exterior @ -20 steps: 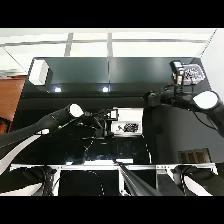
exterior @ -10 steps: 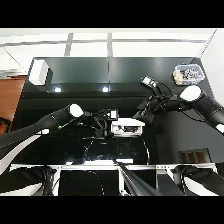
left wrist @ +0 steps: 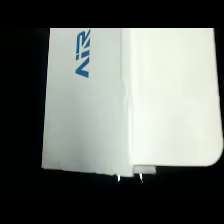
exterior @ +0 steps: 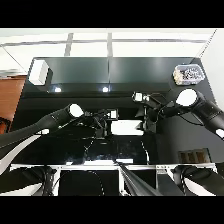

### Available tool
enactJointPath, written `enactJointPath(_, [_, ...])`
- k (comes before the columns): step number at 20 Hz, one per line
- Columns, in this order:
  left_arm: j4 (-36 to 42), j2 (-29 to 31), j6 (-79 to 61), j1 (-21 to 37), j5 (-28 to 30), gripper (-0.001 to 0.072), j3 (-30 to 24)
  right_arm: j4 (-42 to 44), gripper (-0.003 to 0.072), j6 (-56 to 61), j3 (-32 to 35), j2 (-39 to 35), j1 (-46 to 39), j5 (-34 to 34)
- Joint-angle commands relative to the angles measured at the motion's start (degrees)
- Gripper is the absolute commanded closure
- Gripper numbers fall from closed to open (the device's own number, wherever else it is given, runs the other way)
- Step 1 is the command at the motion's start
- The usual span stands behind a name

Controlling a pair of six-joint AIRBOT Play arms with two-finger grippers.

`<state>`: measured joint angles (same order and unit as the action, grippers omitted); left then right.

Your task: Fold the box and place the chain.

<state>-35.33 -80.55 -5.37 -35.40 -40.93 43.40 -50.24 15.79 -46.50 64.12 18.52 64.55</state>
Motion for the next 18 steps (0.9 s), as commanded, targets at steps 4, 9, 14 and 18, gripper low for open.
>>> enactJointPath(4, [0.00, -0.04, -0.02, -0.04, 0.00, 0.0372, 0.04, -2.25, 0.0085, -0.61, 0.96, 0.04, 1.49, 0.37])
enactJointPath(9, [0.00, -0.04, -0.02, -0.02, 0.00, 0.0372, 0.04, -2.29, 0.0452, -0.59, 1.29, 0.07, 1.49, -0.31])
enactJointPath(14, [0.00, -0.04, -0.02, -0.04, 0.00, 0.0372, 0.04, -2.10, 0.0509, -0.42, 1.29, 0.07, 1.60, 0.00])
enactJointPath(18, [0.00, -0.04, -0.02, -0.04, 0.00, 0.0372, 0.04, -2.12, 0.0509, -0.42, 1.44, 0.07, 1.60, 0.61])
